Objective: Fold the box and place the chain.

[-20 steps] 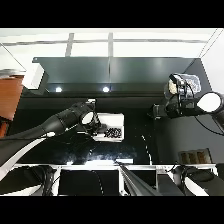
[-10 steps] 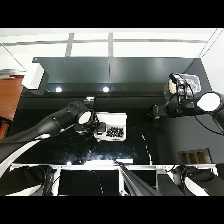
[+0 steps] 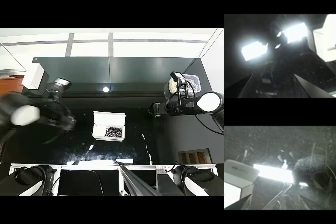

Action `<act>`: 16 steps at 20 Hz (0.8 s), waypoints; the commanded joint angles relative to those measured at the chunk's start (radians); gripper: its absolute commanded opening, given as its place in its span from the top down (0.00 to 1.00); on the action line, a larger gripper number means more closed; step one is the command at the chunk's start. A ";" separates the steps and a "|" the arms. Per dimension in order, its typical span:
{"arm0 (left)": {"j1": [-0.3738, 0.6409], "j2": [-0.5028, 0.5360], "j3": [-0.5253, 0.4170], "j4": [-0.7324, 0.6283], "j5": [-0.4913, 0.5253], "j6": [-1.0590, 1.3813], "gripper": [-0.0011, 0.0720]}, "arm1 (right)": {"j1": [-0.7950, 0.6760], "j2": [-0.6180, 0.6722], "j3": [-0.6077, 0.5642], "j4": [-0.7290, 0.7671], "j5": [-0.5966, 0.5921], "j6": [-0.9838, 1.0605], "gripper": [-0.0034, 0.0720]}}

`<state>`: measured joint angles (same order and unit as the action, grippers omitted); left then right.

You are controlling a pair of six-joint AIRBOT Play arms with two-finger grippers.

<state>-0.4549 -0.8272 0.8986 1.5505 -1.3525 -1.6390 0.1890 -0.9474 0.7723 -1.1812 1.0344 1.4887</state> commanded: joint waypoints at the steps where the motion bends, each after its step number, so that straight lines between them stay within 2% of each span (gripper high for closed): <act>1: 0.325 0.129 -0.015 -0.493 0.051 0.582 0.19 | 0.000 -0.001 0.001 0.006 -0.019 0.034 0.02; 2: 0.380 0.137 -0.030 -0.655 0.075 0.672 0.19 | 0.000 -0.001 0.001 0.015 -0.029 0.034 0.02; 3: 0.421 0.133 -0.042 -0.801 0.035 0.785 0.19 | 0.000 0.000 0.001 0.023 -0.035 0.033 0.02; 4: 0.435 0.127 -0.043 -0.835 -0.005 0.840 0.19 | 0.000 0.000 0.001 0.021 -0.035 0.028 0.02; 7: 0.407 0.127 -0.044 -0.671 -0.013 0.850 0.19 | 0.000 0.000 0.001 -0.015 0.001 -0.014 0.02; 9: 0.349 0.127 -0.058 -0.620 -0.067 0.837 0.19 | 0.000 0.000 0.001 -0.042 0.027 -0.016 0.02; 11: 0.257 0.131 -0.087 -0.482 -0.122 0.765 0.19 | 0.000 0.000 0.001 -0.042 0.076 -0.016 0.02; 12: 0.216 0.140 -0.114 -0.409 -0.117 0.737 0.20 | 0.000 0.000 0.001 -0.041 0.101 -0.017 0.02; 14: 0.177 0.147 -0.188 -0.330 -0.093 0.733 0.30 | 0.000 0.000 0.001 -0.041 0.149 -0.053 0.02; 16: 0.183 0.140 -0.266 -0.350 -0.053 0.732 0.31 | 0.000 0.000 0.001 -0.043 0.142 -0.061 0.02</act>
<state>-0.2405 -0.6872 0.7200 1.1328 -1.4319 -0.8940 0.1886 -0.9478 0.7723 -1.2194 1.1404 1.4513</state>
